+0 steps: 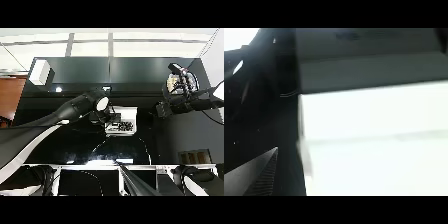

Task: Fold the box and place the chain.

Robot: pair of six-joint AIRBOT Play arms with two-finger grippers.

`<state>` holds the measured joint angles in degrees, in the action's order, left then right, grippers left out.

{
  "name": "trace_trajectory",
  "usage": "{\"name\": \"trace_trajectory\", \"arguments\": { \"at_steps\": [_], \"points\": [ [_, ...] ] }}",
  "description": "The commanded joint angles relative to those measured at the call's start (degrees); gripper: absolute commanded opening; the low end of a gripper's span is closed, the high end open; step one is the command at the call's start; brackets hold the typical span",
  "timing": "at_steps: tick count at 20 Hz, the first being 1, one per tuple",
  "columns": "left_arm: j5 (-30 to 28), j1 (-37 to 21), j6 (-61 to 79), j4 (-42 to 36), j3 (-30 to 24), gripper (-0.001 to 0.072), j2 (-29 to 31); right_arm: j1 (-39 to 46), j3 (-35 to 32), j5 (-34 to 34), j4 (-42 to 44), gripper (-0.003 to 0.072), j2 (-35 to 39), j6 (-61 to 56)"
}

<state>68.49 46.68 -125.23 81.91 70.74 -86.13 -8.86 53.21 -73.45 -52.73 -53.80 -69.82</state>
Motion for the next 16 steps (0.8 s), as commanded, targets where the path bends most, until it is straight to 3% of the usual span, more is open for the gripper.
{"name": "trace_trajectory", "arguments": {
  "at_steps": [1,3,5,7,9,12,14,16],
  "points": [
    [4.57,-0.09,12.39,2.03,0.57,0.0627,5.88,0.07,0.02,-0.98,-0.04,0.0337,0.11,-0.04],
    [13.99,-0.35,17.99,10.21,0.42,0.0627,10.32,0.07,0.02,-1.62,-0.07,0.0337,0.11,-0.04],
    [24.04,-2.43,24.52,23.37,-2.45,0.0627,14.78,0.07,0.02,-2.23,-0.09,0.0337,0.11,-0.04],
    [22.67,-8.7,28.17,26.29,-8.39,0.0627,20.79,0.07,0.02,-2.14,-0.79,0.0337,0.11,-0.07],
    [16.44,-18.34,27.41,18.03,-14.8,0.0628,25.9,0.07,0.02,-2.01,-1.6,0.0337,0.11,-0.26],
    [1.55,-32.44,32.5,-6.19,-25.29,0.0627,29.66,0.07,0.02,-2.03,-1.53,0.0337,0.11,-1.64],
    [-9.42,-37.75,53.37,-29.14,-32.22,0.0627,29.55,0.07,0.02,-2.03,-1.53,0.0337,0.11,-1.99],
    [-14.34,-37.62,82.84,-44.15,-37.18,0.0628,28.72,0.07,0.02,-2.1,-1.53,0.0337,0.11,-2.05]
  ]
}}
